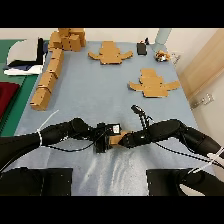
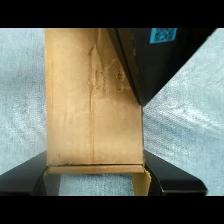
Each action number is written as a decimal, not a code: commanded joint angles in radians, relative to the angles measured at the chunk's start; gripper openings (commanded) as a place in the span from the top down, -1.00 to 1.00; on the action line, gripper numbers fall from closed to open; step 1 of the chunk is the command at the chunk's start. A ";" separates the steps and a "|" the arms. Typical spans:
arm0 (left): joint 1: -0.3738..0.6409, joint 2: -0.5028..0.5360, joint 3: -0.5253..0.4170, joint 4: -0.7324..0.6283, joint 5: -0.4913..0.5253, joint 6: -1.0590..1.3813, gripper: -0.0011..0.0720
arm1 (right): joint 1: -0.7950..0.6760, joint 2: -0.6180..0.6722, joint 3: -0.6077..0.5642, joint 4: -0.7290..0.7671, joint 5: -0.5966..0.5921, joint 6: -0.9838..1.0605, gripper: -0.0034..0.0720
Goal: Fold the box.
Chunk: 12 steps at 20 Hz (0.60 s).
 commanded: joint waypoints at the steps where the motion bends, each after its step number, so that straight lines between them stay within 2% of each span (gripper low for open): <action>1: 0.001 0.000 0.000 0.000 0.000 0.000 -0.10 | 0.002 0.001 0.000 0.010 -0.002 -0.001 0.91; 12: 0.001 0.000 0.000 0.000 0.000 0.000 -0.10 | 0.002 -0.019 0.000 -0.001 0.019 0.000 0.91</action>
